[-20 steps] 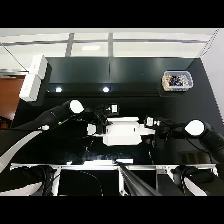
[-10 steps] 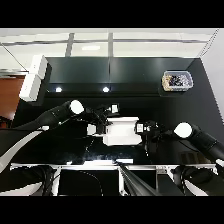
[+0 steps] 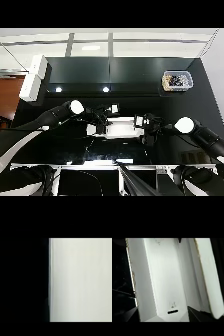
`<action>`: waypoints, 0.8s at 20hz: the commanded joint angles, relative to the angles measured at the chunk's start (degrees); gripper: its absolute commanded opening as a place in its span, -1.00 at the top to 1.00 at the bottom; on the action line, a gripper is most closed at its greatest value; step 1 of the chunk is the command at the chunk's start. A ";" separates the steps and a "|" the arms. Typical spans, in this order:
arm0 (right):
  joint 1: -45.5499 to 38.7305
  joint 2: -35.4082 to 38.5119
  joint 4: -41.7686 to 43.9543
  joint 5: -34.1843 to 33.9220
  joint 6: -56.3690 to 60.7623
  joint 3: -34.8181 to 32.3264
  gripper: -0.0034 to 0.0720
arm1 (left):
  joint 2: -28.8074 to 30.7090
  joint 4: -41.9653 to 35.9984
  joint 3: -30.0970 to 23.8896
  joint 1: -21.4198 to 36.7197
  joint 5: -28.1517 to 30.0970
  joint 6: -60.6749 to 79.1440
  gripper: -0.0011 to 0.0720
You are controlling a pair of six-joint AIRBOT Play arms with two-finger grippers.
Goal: Fold the box and place the chain.
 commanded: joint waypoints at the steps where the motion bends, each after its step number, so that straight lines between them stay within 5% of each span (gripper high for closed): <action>1: -0.31 0.00 0.07 -2.19 0.83 0.46 -0.91 | -0.04 0.02 -0.04 -0.04 0.02 0.02 0.90; 16: -3.89 -2.21 8.61 -2.49 -9.90 0.46 -0.90 | -0.04 0.02 -0.04 -0.04 0.02 0.04 0.90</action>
